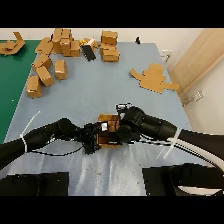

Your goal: Fold the box.

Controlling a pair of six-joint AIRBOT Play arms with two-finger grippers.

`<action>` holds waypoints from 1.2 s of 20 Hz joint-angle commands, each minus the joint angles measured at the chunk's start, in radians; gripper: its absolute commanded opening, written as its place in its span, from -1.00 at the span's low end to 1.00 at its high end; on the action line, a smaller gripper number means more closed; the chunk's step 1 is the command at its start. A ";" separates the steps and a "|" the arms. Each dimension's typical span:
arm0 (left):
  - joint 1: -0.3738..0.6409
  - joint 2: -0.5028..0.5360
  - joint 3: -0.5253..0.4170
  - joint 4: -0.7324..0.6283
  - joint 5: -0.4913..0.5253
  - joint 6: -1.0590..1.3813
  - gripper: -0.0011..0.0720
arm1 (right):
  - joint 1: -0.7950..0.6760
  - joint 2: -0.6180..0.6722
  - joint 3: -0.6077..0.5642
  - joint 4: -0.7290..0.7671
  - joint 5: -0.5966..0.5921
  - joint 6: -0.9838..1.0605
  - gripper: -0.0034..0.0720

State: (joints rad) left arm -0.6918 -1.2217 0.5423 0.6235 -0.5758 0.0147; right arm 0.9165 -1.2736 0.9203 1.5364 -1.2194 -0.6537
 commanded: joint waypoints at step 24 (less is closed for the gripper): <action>0.000 0.000 0.000 0.000 0.000 0.000 0.69 | 0.021 -0.055 0.031 -0.036 0.071 0.032 -0.89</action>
State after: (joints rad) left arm -0.6918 -1.2217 0.5423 0.6239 -0.5758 0.0151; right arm 0.9329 -1.3277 0.9501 1.4826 -1.1892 -0.6178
